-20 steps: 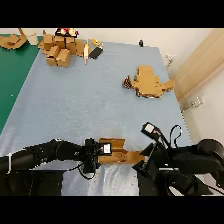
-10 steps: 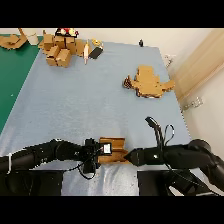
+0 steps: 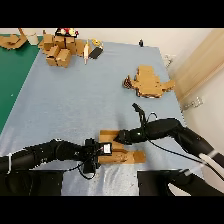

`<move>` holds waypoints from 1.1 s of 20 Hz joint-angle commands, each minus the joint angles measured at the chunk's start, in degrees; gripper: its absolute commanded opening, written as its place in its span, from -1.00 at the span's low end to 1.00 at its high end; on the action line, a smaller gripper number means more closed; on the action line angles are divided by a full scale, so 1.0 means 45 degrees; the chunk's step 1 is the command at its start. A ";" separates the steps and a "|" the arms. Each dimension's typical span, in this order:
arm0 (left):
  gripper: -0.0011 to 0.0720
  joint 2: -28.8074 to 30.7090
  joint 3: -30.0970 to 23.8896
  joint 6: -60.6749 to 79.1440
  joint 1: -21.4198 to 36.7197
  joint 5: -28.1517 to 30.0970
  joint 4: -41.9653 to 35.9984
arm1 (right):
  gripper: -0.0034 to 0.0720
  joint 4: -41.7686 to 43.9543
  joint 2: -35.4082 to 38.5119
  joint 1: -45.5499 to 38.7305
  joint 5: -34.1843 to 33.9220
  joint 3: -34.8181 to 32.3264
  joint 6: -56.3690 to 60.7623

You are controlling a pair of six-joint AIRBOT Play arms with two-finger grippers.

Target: Fold the box.

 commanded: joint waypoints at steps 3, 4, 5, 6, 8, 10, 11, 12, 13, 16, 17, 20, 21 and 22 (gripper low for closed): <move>0.05 -0.0005 -0.0005 0.0005 -0.0005 -0.0005 0.0000 | -0.91 0.0233 -0.2710 -0.0301 -0.0355 0.0131 -0.1569; 0.04 -0.0005 -0.0005 0.0005 -0.0005 -0.0005 0.0000 | -0.91 0.0214 -0.2875 -0.0301 -0.0389 0.0131 -0.1627; 0.04 -0.0005 -0.0010 0.0005 -0.0005 -0.0005 0.0000 | -0.91 0.0209 -0.2963 -0.0301 -0.0321 0.0131 -0.1617; 0.04 -0.0005 -0.0010 0.0005 -0.0005 -0.0005 0.0000 | -0.91 0.0165 -0.2987 -0.0301 -0.0199 0.0131 -0.1598; 0.04 -0.0005 -0.0005 0.0005 -0.0005 -0.0005 0.0000 | -0.91 0.0126 -0.2977 -0.0301 -0.0024 0.0136 -0.1603; 0.04 -0.0005 -0.0005 0.0005 -0.0005 -0.0005 0.0000 | -0.91 0.0131 -0.2963 -0.0301 0.0039 0.0141 -0.1681; 0.04 -0.0005 -0.0010 0.0005 -0.0005 -0.0005 0.0000 | -0.91 0.0126 -0.2939 -0.0301 0.0029 0.0141 -0.1724; 0.04 -0.0005 -0.0005 0.0005 -0.0005 -0.0005 0.0000 | -0.91 0.0126 -0.2841 -0.0301 0.0029 0.0141 -0.1802; 0.04 -0.0005 -0.0005 0.0005 -0.0005 -0.0005 0.0000 | -0.91 0.0121 -0.2652 -0.0306 0.0029 0.0141 -0.1817; 0.04 -0.0005 -0.0005 0.0005 -0.0005 -0.0005 0.0000 | -0.91 -0.0321 -0.1316 -0.0495 0.0121 0.0170 -0.1787; 0.04 -0.0005 -0.0010 0.0005 -0.0005 -0.0005 0.0000 | -0.91 -0.0777 -0.0559 -0.0651 0.0131 0.0170 -0.1773; 0.04 -0.0005 -0.0005 0.0005 -0.0005 -0.0010 0.0000 | -0.91 -0.3415 0.2132 -0.0952 -0.0287 0.0170 -0.0423; 0.04 -0.0005 -0.0005 0.0005 -0.0005 -0.0005 -0.0005 | -0.91 -0.4405 0.3021 -0.0952 -0.0981 0.0165 -0.0194; 0.04 -0.0005 -0.0010 0.0005 -0.0005 -0.0005 0.0000 | -0.91 -0.5124 0.3861 -0.0937 -0.2171 0.0165 -0.0175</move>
